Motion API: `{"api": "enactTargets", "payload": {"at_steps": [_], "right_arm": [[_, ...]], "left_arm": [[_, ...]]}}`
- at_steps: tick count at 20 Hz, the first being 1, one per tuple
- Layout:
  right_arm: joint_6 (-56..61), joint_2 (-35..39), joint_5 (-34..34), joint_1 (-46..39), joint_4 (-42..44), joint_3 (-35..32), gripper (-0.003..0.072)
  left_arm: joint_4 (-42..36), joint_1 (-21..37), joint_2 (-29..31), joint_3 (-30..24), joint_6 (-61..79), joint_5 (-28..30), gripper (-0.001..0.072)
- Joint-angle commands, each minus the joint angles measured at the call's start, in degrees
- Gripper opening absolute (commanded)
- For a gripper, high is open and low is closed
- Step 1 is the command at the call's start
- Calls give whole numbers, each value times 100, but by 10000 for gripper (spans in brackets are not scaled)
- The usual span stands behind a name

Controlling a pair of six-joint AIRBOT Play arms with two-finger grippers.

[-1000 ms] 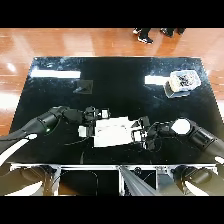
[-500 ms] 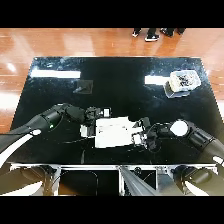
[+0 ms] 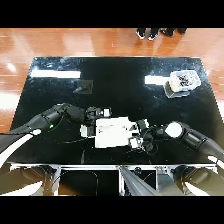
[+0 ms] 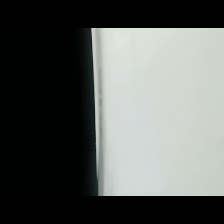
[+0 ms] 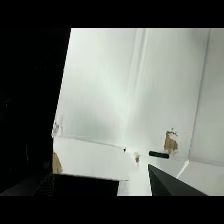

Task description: Fold the box and place the chain.

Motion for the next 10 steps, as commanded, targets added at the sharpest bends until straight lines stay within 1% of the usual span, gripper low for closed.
{"api": "enactTargets", "payload": {"at_steps": [1, 6, 10], "right_arm": [[-46, -70, -175, 170, 188, -11, 695], [-59, -116, -350, 170, 494, -11, 694], [-98, -195, -450, 170, 935, -11, 694]], "left_arm": [[2, 4, -2, 4, 0, 2, 22], [0, 4, -2, 4, 2, -22, 22], [-2, 4, -2, 4, 2, -22, 22]]}}
